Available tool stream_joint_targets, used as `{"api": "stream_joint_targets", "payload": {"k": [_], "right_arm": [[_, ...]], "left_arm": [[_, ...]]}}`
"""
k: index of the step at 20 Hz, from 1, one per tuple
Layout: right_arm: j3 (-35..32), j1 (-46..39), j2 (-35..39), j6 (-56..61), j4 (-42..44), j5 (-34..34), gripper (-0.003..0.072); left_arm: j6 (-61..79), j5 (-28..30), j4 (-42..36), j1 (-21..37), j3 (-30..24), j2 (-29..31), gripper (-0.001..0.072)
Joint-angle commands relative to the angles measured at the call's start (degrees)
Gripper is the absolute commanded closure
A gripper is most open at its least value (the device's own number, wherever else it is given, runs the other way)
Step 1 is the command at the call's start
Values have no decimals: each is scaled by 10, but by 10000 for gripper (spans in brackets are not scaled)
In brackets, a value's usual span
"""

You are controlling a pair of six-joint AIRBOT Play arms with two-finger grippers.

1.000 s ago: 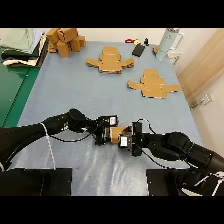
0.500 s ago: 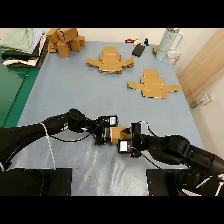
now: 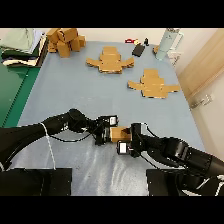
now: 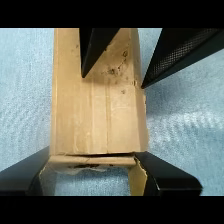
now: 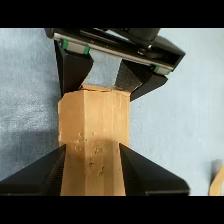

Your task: Fold the box.

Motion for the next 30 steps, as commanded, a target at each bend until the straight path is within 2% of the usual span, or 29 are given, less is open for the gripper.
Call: {"api": "stream_joint_targets", "payload": {"k": [1, 2, 3, 6, 18, 24, 30], "right_arm": [[0, 1, -2, 5, -10, 3, 232], [0, 1, -2, 8, -9, 1, 286], [0, 1, -2, 9, -9, 1, 285], [0, 1, -2, 9, -10, -1, 403], [1, 1, -1, 9, -10, 4, 405], [2, 1, 42, 9, -10, 3, 405], [2, 1, 47, 9, -10, 4, 405]], "left_arm": [[0, 0, 0, 1, 1, 0, 167], [0, 0, 0, 1, 1, 0, 167], [0, 0, 0, 1, 1, 0, 167], [0, 0, 0, 1, 1, 0, 167], [0, 0, 0, 1, 1, 0, 167], [0, 0, 0, 1, 1, 0, 167], [0, 0, 0, 1, 1, 0, 167]]}}
